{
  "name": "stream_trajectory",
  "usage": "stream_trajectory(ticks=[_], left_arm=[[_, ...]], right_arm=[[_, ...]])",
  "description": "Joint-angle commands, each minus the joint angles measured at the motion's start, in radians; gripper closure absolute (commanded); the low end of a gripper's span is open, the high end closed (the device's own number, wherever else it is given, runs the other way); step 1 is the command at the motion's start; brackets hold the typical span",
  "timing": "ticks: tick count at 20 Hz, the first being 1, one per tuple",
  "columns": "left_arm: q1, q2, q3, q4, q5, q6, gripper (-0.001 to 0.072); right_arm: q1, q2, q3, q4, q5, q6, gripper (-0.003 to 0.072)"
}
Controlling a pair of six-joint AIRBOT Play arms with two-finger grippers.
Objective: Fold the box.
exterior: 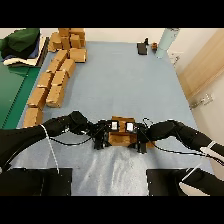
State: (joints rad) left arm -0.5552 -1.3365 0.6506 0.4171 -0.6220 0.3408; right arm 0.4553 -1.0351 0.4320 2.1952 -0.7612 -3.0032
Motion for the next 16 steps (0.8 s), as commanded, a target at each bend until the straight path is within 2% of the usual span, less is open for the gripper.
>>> stream_trajectory(ticks=[1,16], left_arm=[[0.0,0.0,0.0,0.002,0.001,0.0,0.0178],[0.0,0.0,0.0,0.002,0.001,0.0,0.0178]], right_arm=[[0.0,0.0,0.001,0.0,0.0,0.0,0.0172],[-0.001,0.0,0.001,-0.01,0.002,0.0,0.0172]])
